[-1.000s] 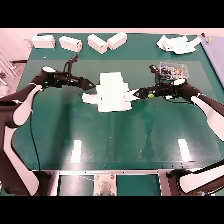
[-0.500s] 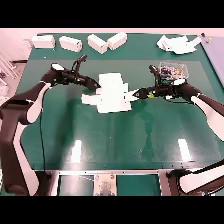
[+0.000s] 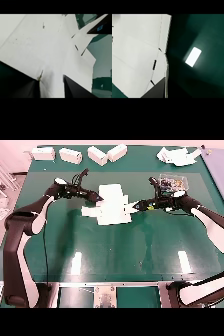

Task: Fold the box and place the chain.

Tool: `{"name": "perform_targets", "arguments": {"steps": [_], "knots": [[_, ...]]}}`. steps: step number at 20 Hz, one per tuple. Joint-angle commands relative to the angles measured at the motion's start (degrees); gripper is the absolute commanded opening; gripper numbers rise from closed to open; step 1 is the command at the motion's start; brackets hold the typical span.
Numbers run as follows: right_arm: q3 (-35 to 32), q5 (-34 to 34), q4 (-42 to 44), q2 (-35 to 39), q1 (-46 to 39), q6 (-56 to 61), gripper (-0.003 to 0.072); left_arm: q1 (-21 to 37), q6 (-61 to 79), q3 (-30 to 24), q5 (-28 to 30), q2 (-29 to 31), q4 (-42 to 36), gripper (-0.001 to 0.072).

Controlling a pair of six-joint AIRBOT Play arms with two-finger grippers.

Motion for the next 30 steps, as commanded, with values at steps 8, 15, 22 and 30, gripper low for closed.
{"name": "perform_targets", "arguments": {"steps": [8,15,22,30], "knots": [[0.0,0.0,0.0,0.0,0.0,-0.3,0.0007,0.0,2.9,0.1,-2.6,-2.4,-5.4,0.0233],[0.0,0.0,0.0,0.0,0.0,-0.4,0.0008,0.0,14.4,0.1,-6.7,-2.4,-9.1,0.0022],[0.0,0.7,1.0,0.0,-0.1,0.0,0.001,0.0,39.0,0.1,-8.9,-2.4,-11.3,0.002],[0.0,1.1,0.8,0.0,-0.1,7.8,0.0009,0.0,51.2,0.0,-9.7,-2.4,-8.3,0.0019]]}}
